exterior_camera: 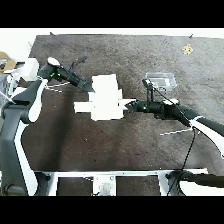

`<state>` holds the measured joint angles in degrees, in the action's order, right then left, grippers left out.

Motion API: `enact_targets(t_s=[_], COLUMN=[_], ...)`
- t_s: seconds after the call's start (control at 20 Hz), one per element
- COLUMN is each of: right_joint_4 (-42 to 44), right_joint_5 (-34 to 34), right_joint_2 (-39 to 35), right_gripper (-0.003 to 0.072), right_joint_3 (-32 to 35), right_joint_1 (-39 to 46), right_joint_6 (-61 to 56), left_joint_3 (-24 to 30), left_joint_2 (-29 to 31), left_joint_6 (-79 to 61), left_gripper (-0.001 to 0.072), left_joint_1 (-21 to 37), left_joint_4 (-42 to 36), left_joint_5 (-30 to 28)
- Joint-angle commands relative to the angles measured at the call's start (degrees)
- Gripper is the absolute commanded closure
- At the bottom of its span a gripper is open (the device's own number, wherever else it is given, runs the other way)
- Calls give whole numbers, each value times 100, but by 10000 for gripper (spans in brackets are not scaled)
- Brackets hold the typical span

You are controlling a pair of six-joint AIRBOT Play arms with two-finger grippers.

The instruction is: Fold the box and place the chain.

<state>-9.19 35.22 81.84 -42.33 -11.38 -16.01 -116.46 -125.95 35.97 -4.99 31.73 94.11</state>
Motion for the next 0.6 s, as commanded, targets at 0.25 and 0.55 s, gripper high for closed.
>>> enact_targets(t_s=[0.25,0.55], right_joint_4=[-2,-2], right_joint_5=[55,50], right_joint_2=[-2,-2], right_gripper=[682,682], right_joint_3=[-4,-4], right_joint_1=[2,2], right_joint_6=[-4,-2], left_joint_3=[107,153], left_joint_2=[243,-153], left_joint_6=[-46,-120], left_gripper=[146,149], left_joint_1=[74,-216], left_joint_4=[579,223], left_joint_5=[-271,-256])
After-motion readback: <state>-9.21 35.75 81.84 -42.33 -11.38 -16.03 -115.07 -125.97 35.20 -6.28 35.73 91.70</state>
